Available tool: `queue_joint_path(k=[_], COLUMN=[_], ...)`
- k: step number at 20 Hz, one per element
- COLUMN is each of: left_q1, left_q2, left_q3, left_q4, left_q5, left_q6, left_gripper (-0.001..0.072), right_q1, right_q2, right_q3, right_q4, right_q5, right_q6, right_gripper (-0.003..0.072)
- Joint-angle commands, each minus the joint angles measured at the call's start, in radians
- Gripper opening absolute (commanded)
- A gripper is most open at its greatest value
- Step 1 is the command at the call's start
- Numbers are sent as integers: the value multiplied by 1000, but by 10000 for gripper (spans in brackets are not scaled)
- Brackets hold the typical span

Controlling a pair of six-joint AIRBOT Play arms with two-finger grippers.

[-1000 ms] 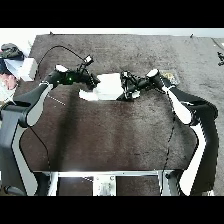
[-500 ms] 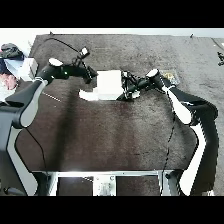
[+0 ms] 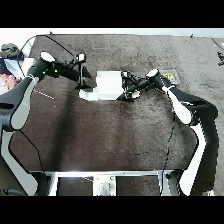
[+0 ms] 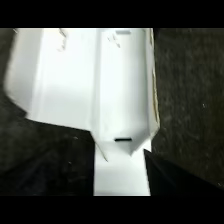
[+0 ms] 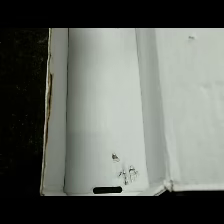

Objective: Fold the box and place the chain.

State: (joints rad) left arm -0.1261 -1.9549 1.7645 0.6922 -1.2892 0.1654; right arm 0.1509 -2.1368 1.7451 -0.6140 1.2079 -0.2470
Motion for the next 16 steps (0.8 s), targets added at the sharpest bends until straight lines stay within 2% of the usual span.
queue_joint_path(k=[1,6,14,15,16], left_q1=[-29,-79,-101,-101,-101], left_q2=[3,2,-15,-21,-23], left_q3=[-61,-126,-137,-137,-137], left_q4=[102,125,128,131,130], left_q5=[76,210,225,224,226], left_q6=[19,19,-34,-34,-34], left_gripper=[716,715,703,616,585], right_q1=[0,0,0,0,0], right_q2=[-1,0,0,0,0], right_q3=[0,0,0,0,0], right_q4=[0,0,0,0,0], right_q5=[0,0,0,0,0], right_q6=[1,1,1,1,1], right_gripper=[444,444,444,444,444])
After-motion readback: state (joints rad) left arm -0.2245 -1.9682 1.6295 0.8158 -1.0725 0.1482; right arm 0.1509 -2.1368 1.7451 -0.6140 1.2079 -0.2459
